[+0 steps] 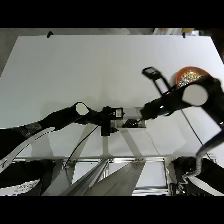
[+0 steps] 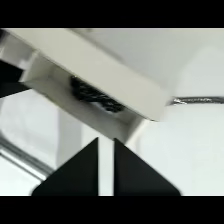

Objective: Fold the box and place the chain.

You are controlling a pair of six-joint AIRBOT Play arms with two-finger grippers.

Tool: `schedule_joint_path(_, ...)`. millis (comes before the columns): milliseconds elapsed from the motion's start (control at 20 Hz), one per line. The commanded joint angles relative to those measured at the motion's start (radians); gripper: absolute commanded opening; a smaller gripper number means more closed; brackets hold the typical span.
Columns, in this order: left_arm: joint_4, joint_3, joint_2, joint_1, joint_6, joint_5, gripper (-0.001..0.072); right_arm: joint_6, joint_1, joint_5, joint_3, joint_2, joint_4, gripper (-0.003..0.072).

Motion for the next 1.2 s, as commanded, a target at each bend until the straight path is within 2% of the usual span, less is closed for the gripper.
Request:
schedule_joint_path(0, 0.0, 0.0, 0.001, -0.001, 0.0, 0.0, 0.0208, -0.017, -0.177, 0.045, 0.027, -0.006, -0.087, 0.0012)
schedule_joint_path(150, 0.0, 0.0, 0.001, -0.001, 0.0, 0.0, 0.0208, -0.018, -0.291, -0.027, 0.012, -0.071, -0.116, 0.0015)
schedule_joint_path(200, 0.0, 0.0, 0.001, -0.001, 0.0, 0.0, 0.0208, -0.017, -0.314, -0.055, 0.002, -0.105, -0.118, 0.0051)
schedule_joint_path(300, 0.0, 0.0, 0.001, -0.001, 0.0, 0.0, 0.0208, -0.016, -0.327, -0.089, -0.01, -0.178, -0.142, 0.0228)
schedule_joint_path(400, 0.0, 0.0, 0.001, -0.001, 0.0, 0.0, 0.0208, -0.016, -0.327, -0.09, -0.01, -0.257, -0.167, 0.0337)
schedule_joint_path(650, 0.0, 0.0, 0.001, -0.001, 0.0, 0.0, 0.0208, -0.013, -0.327, -0.126, -0.011, -0.391, -0.193, 0.0335)
schedule_joint_path(950, 0.0, 0.0, 0.001, -0.001, 0.0, 0.0, 0.0208, -0.002, -0.327, -0.179, -0.011, -0.439, -0.193, 0.0331)
schedule_joint_path(1000, 0.0, 0.0, 0.001, -0.001, 0.0, 0.0, 0.0208, -0.002, -0.327, -0.172, -0.011, -0.451, -0.192, 0.0325)
schedule_joint_path(1100, 0.0, 0.0, 0.001, -0.001, 0.0, 0.0, 0.0208, -0.002, -0.327, -0.153, -0.011, -0.47, -0.185, 0.0252)
schedule_joint_path(1150, 0.0, 0.0, 0.001, -0.001, 0.0, 0.0, 0.0208, -0.002, -0.327, -0.146, -0.011, -0.476, -0.184, 0.0252)
